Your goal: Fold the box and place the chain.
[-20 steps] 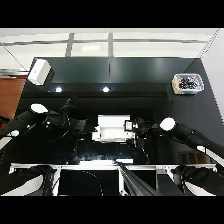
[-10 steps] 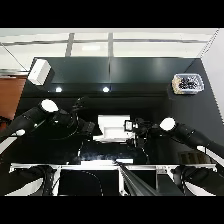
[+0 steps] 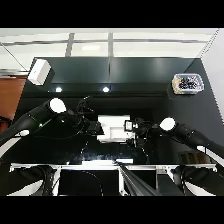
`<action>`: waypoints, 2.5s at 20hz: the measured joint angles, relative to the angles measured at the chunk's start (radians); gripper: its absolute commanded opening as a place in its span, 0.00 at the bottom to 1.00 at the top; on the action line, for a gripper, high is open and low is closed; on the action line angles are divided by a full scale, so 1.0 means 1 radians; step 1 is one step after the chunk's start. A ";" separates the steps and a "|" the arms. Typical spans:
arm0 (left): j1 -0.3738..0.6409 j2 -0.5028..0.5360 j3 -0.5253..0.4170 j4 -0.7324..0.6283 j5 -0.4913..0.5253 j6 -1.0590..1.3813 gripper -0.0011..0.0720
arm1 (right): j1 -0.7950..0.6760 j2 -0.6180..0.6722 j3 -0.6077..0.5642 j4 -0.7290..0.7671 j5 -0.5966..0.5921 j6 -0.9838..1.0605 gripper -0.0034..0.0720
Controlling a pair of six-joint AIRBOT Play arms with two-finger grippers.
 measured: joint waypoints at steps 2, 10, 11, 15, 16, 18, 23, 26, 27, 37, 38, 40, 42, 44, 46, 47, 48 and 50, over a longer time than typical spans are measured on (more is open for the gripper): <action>-0.022 0.000 0.007 0.036 0.024 -0.048 0.61 | 0.000 0.000 0.000 0.000 0.000 0.000 0.36; -0.122 -0.003 0.019 0.203 0.116 -0.274 0.61 | 0.000 0.000 0.000 0.000 0.000 0.000 0.36; -0.135 -0.004 0.024 0.228 0.123 -0.301 0.61 | 0.000 0.000 0.000 0.000 0.000 0.000 0.36; -0.202 -0.020 0.077 0.369 0.112 -0.442 0.61 | 0.000 0.000 0.000 0.000 0.000 0.000 0.36; -0.224 -0.029 0.096 0.414 0.091 -0.481 0.61 | 0.000 0.000 0.000 0.000 0.000 0.000 0.36; -0.275 -0.055 0.142 0.507 0.043 -0.550 0.61 | 0.000 0.000 0.000 0.000 0.000 0.000 0.36; -0.377 -0.124 0.208 0.645 0.015 -0.745 0.61 | 0.000 0.000 0.000 0.000 0.000 0.000 0.36; -0.397 -0.151 0.218 0.672 0.005 -0.823 0.61 | 0.000 0.000 0.000 0.000 0.000 0.000 0.36; -0.401 -0.156 0.219 0.674 0.000 -0.843 0.53 | 0.000 0.000 0.000 0.000 0.000 0.000 0.36; -0.409 -0.171 0.231 0.684 -0.005 -0.948 0.08 | 0.000 0.000 0.000 0.002 0.000 0.002 0.36; -0.409 -0.172 0.234 0.684 -0.006 -0.948 0.28 | 0.000 0.000 0.000 0.002 -0.001 0.002 0.36; -0.409 -0.171 0.240 0.674 0.000 -0.945 0.49 | 0.000 0.000 0.000 -0.002 -0.001 0.000 0.36; -0.409 -0.171 0.243 0.673 -0.006 -0.949 0.49 | 0.000 0.000 0.000 -0.002 0.000 0.000 0.36; -0.409 -0.172 0.245 0.671 -0.005 -0.949 0.49 | 0.000 0.000 0.000 -0.001 0.000 -0.001 0.36; -0.409 -0.174 0.246 0.670 -0.005 -0.952 0.33 | 0.000 0.000 0.000 -0.001 0.000 -0.001 0.36; -0.409 -0.175 0.246 0.670 -0.007 -0.953 0.12 | 0.000 0.000 0.000 -0.001 0.000 -0.001 0.36; -0.409 -0.176 0.246 0.674 -0.023 -0.952 0.09 | 0.000 0.000 0.000 -0.001 0.001 -0.001 0.36; -0.409 -0.177 0.246 0.676 -0.021 -0.952 0.05 | 0.000 0.000 0.001 0.000 0.000 0.001 0.36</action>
